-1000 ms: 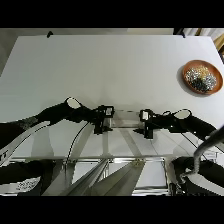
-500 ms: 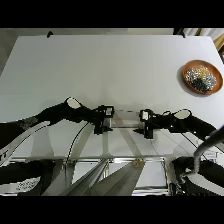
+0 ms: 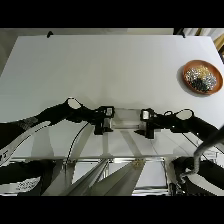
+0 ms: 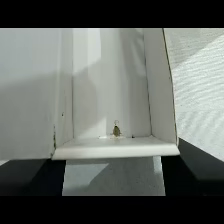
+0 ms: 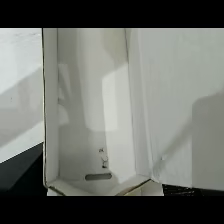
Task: Fold the box and place the chain.
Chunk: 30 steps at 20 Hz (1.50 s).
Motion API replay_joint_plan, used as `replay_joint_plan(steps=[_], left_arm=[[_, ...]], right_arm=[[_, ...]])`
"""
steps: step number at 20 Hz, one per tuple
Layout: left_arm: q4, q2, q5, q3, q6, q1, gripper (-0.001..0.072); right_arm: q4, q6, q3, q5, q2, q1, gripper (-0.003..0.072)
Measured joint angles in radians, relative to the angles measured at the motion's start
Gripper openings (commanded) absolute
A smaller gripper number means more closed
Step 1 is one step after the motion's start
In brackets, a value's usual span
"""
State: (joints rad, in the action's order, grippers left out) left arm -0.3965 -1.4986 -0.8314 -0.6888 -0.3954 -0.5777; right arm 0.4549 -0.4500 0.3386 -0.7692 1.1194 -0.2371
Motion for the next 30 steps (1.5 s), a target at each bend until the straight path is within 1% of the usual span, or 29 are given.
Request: replay_joint_plan(steps=[3, 8, 10, 11, 12, 13, 14, 15, 17, 18, 21, 23, 27, 30], left_arm=[[0.0, 0.0, 0.001, 0.0, -0.002, 0.0, 0.0031], [-0.001, 0.0, 0.003, 0.0, -0.002, 0.0, 0.0031], [-0.001, 0.0, 0.003, 0.0, -0.002, 0.0, 0.0031], [-0.001, 0.0, 0.003, 0.0, -0.002, 0.0, 0.0031], [-0.001, 0.0, 0.003, 0.0, -0.002, 0.0, 0.0031], [-0.001, 0.0, 0.003, 0.0, -0.002, 0.0, 0.0031], [-0.001, 0.0, 0.004, 0.0, -0.002, 0.0, 0.0031], [-0.001, 0.0, 0.004, 0.0, -0.002, 0.0, 0.0031], [0.0, 0.0, 0.004, 0.0, -0.001, 0.0, 0.0031], [0.0, 0.0, 0.004, 0.0, -0.001, 0.0, 0.0031], [0.0, 0.0, 0.004, 0.0, -0.001, 0.0, 0.0031], [0.0, 0.0, 0.004, 0.0, -0.001, 0.0, 0.0031], [0.0, 0.0, 0.004, 0.0, -0.001, 0.0, 0.0031], [0.0, 0.0, 0.005, 0.0, 0.0, 0.0, 0.0031]], right_arm=[[0.122, 0.115, 0.0, -0.003, -0.072, 0.0, 0.072], [0.391, 0.37, 0.0, -0.017, -0.219, 0.0, 0.072], [0.498, 0.484, 0.0, -0.037, -0.28, 0.0, 0.071], [0.537, 0.536, 0.0, -0.047, -0.31, 0.0, 0.0687], [0.57, 0.586, 0.0, -0.062, -0.343, 0.0, 0.057], [0.586, 0.632, 0.0, -0.083, -0.378, 0.0, 0.0371], [0.591, 0.671, 0.0, -0.1, -0.412, 0.0, 0.0106], [0.587, 0.705, 0.0, -0.12, -0.45, 0.0, 0.0014], [0.55, 0.747, 0.0, -0.149, -0.514, 0.0, 0.0014], [0.509, 0.764, 0.0, -0.157, -0.541, 0.0, 0.0014], [0.307, 0.79, 0.0, -0.145, -0.582, 0.0, 0.0014], [0.18, 0.799, 0.0, -0.097, -0.583, 0.0, 0.0014], [0.061, 0.829, 0.0, 0.006, -0.502, 0.0, 0.0014], [0.014, 0.837, 0.0, 0.024, -0.409, 0.0, 0.0014]])
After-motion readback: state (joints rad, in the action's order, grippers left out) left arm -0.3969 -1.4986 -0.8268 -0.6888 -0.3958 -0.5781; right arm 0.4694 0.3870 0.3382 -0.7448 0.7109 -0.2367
